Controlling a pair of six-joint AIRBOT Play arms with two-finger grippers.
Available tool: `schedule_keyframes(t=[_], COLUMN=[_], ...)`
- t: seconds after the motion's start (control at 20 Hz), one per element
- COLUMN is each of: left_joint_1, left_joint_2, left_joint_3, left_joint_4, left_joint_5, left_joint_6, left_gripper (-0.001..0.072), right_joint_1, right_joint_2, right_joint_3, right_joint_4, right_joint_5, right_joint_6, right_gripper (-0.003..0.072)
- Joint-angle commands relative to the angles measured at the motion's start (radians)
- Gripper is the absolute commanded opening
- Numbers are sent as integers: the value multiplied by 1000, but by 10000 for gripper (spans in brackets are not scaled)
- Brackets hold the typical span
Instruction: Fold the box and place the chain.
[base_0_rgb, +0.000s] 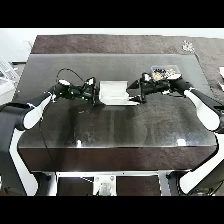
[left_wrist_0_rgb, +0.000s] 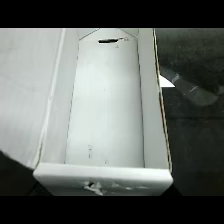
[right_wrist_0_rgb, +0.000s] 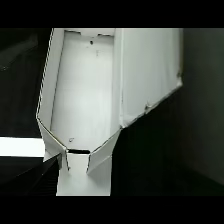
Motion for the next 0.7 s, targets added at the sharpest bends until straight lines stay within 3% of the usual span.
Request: schedule_keyframes(t=[0.0, 0.2, 0.35, 0.4, 0.5, 0.55, 0.65], left_joint_1=[0, 0, 0, 0, 0, 0, 0], left_joint_2=[0, 0, 0, 0, 0, 0, 0], left_joint_3=[0, -1, -1, -1, -1, -1, -1], left_joint_4=[0, 0, 1, 1, 1, 1, 1], left_joint_5=[0, 7, 39, 37, 34, 28, 27], left_joint_6=[1, 2, 1, 2, 1, 1, 1], left_gripper=[530, 531, 531, 530, 531, 531, 531], right_joint_1=[-42, -30, 11, 29, 61, 74, 92], right_joint_2=[64, 105, 105, 105, 103, 102, 102], right_joint_3=[1, 0, -6, -10, -14, -14, -14], right_joint_4=[9, 83, 91, 90, 80, 80, 81], right_joint_5=[34, 204, 224, 223, 222, 208, 124], right_joint_6=[63, 77, 164, 164, 163, 164, 164], right_gripper=[720, 720, 720, 665, 92, 20, 19])
